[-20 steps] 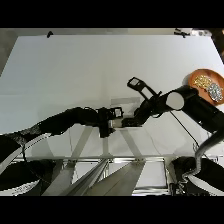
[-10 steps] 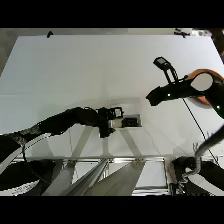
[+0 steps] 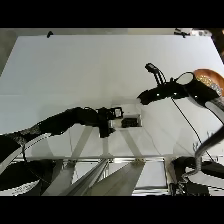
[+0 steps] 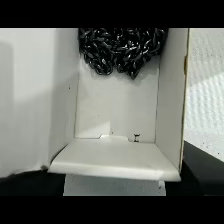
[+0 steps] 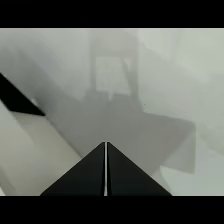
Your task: Fold the box and place the chain.
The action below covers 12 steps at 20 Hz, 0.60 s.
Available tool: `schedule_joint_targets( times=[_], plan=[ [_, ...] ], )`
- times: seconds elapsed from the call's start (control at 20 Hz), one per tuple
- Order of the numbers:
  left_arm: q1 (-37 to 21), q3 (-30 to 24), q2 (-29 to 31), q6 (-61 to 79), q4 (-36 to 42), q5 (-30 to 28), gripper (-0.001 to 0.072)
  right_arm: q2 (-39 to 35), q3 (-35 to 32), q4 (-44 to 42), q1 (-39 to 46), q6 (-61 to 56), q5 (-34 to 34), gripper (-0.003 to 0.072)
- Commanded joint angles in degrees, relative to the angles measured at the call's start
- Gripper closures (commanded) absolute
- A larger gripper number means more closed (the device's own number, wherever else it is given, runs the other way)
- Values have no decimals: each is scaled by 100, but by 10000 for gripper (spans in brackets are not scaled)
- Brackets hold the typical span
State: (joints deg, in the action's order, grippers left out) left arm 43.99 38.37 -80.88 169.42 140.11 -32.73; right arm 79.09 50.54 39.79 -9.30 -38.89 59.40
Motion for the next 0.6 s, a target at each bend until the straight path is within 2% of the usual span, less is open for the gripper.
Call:
schedule_joint_targets(
  times=[0.0, 0.2, 0.35, 0.4, 0.5, 0.55],
  plan=[
    [4, -2, 0, 2, 0, -2, 698, 140, 153, -470, -76, 658, 540, 674],
    [4, -2, 0, 2, 0, 0, 698, 127, 422, -382, -74, 852, 1244, 673],
    [4, -2, 0, 2, 0, 0, 698, -46, 649, 221, -109, 1064, 1615, 665],
    [4, -2, 0, 2, 2, -2, 698, -164, 667, 577, -164, 1078, 1617, 622],
    [4, -2, 0, 2, 0, 0, 698, -339, 667, 1106, -306, 1071, 1585, 448],
    [4, -2, 0, 2, 0, -2, 698, -374, 667, 1318, -417, 1073, 1591, 435]
  ],
)
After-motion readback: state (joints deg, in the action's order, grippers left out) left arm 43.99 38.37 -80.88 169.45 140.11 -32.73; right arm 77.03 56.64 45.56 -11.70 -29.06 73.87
